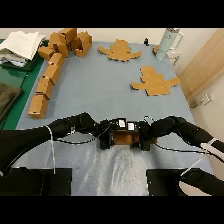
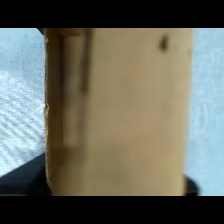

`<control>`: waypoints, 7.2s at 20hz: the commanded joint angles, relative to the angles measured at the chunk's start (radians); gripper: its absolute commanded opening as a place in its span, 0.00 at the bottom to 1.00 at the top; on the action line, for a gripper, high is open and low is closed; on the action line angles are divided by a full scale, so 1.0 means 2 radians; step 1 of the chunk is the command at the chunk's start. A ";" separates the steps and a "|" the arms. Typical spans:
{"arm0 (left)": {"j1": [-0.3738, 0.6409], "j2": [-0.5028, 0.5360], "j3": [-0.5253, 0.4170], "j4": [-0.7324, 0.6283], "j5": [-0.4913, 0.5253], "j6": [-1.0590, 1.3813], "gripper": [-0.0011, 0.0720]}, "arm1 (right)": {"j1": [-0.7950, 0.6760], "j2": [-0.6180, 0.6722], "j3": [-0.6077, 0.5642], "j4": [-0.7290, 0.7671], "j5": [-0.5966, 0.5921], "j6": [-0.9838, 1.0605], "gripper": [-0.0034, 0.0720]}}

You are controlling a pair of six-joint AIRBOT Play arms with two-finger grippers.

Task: Fold the box.

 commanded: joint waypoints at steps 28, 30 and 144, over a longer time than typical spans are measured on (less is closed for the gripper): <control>0.000 0.000 0.000 0.001 -0.004 0.001 0.61 | -0.002 0.219 -0.002 0.007 -0.155 0.752 0.98; 0.000 0.000 0.000 0.001 -0.004 0.001 0.61 | -0.002 0.211 -0.001 0.017 -0.130 0.814 0.98; 0.000 0.000 0.000 0.001 -0.004 0.001 0.61 | -0.116 0.137 -0.017 -0.261 -0.083 0.922 0.05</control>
